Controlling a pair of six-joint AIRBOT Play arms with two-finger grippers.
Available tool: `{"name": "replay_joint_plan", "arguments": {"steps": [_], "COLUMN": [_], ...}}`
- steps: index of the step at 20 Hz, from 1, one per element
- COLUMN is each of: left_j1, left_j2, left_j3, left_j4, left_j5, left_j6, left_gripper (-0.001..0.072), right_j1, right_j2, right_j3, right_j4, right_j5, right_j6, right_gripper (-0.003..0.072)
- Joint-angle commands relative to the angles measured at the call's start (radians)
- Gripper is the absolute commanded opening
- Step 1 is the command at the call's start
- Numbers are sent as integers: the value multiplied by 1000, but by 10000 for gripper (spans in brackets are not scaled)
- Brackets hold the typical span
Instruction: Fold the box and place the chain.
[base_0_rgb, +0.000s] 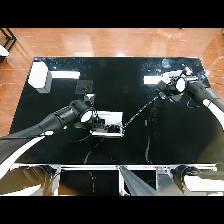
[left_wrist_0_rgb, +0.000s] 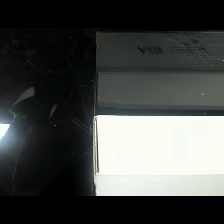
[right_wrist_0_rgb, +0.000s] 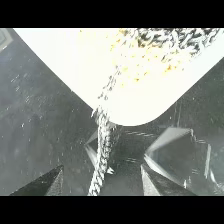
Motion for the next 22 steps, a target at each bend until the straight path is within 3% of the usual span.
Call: {"name": "replay_joint_plan", "arguments": {"steps": [1, 2, 4, 5, 7, 10, 13, 22], "left_j1": [-1, -1, -1, -1, -1, 0, -1, 0], "left_j2": [0, 0, 0, 0, 0, 0, 0, 0], "left_j3": [0, 0, 0, 0, 0, 0, 0, 0], "left_j4": [-2, -2, -2, -2, -2, -2, -2, -1], "left_j5": [0, 0, 1, 2, 3, 3, 5, 4], "left_j6": [0, 0, 0, 0, 0, 0, 0, 1], "left_gripper": [27, 27, 27, 27, 27, 27, 27, 28], "right_j1": [-14, -20, -29, -29, -29, -27, -26, -18], "right_j2": [-32, -32, -32, -32, -31, 10, 129, 703], "right_j3": [22, 22, 22, 22, 23, 31, 31, 31], "right_j4": [10, 9, 8, 8, 28, 99, 174, 413], "right_j5": [-8, -1, 5, 6, 18, 46, 100, 375], "right_j6": [25, 22, 6, -21, -89, -281, -464, -757], "right_gripper": [505, 333, 225, 65, 15, 21, 21, 21]}}
